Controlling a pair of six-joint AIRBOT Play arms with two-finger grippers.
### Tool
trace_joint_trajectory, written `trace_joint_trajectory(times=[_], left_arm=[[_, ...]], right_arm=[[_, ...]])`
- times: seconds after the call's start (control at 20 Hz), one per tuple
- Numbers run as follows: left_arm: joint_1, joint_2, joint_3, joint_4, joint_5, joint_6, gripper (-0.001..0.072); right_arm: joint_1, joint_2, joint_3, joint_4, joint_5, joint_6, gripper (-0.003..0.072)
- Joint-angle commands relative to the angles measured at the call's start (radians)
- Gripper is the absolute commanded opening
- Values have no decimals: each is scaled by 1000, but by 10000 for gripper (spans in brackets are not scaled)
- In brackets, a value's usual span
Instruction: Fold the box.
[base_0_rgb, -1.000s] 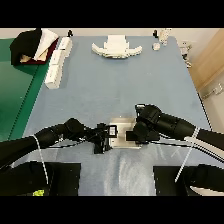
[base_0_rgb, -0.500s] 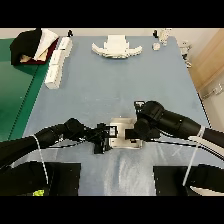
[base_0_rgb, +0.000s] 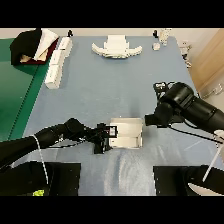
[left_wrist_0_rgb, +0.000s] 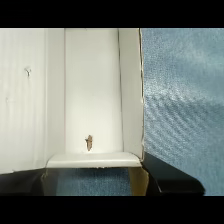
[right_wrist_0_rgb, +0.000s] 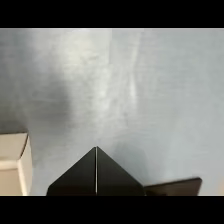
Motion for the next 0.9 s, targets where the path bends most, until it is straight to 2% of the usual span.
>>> trace_joint_trajectory(times=[0.0,0.15,0.2,0.3,0.4,0.5,0.7,0.85], left_arm=[[0,1,0,0,0,0,463],[0,1,0,0,0,0,463],[0,1,0,0,0,0,463],[0,1,0,0,0,0,463],[0,1,0,0,0,0,463],[0,1,0,0,0,0,463],[0,1,0,0,0,0,463],[0,1,0,0,0,0,463]], right_arm=[[-245,-52,-54,252,230,-297,3],[-446,-174,-51,715,325,-688,2],[-492,-213,-42,861,309,-814,2],[-535,-272,-3,1038,218,-951,2],[-527,-296,47,1096,100,-1067,2],[-506,-298,77,1093,13,-1140,2],[-445,-294,74,1033,-36,-1188,3],[-367,-274,66,886,-33,-1199,3]])
